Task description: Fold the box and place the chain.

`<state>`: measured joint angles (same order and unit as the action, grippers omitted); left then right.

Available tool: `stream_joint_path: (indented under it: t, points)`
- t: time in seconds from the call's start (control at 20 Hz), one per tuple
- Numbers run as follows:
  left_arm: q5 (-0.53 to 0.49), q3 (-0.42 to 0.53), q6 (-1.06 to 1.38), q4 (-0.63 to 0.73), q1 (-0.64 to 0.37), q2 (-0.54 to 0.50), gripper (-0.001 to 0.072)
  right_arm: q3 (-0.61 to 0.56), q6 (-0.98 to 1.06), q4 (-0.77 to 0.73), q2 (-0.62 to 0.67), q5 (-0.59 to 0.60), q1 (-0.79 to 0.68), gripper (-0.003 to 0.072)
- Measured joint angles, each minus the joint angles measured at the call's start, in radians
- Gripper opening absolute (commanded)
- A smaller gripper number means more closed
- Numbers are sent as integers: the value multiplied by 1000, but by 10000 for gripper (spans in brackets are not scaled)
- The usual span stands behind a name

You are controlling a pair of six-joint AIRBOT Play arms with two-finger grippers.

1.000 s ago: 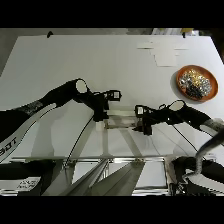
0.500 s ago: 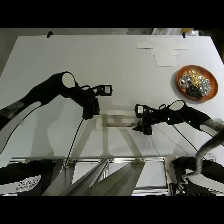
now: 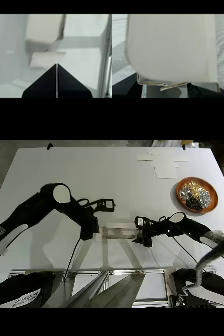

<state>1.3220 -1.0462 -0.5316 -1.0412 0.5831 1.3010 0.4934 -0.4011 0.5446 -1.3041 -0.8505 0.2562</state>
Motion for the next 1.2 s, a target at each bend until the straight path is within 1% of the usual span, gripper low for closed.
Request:
stream_joint_path:
  t: [0.15,0.35,0.45,0.6,0.75,0.9,1.05,1.2]
  points:
    - [-109,0,5,59,65,27,1,0,0,0,0,0,0,436]
    - [-351,0,8,102,94,79,2,0,0,0,0,0,0,436]
    - [-450,0,-6,116,97,111,2,0,0,0,0,0,0,436]
    - [-528,0,-23,132,100,161,2,0,0,0,0,-1,0,436]
    - [-550,0,-32,144,100,198,2,0,0,0,0,-1,0,436]
    - [-537,0,-39,148,93,197,2,0,0,0,0,-2,0,436]
    - [-464,0,-69,120,72,145,2,0,0,0,0,-2,0,436]
    - [-352,0,-137,25,57,72,2,0,0,1,0,-2,0,436]
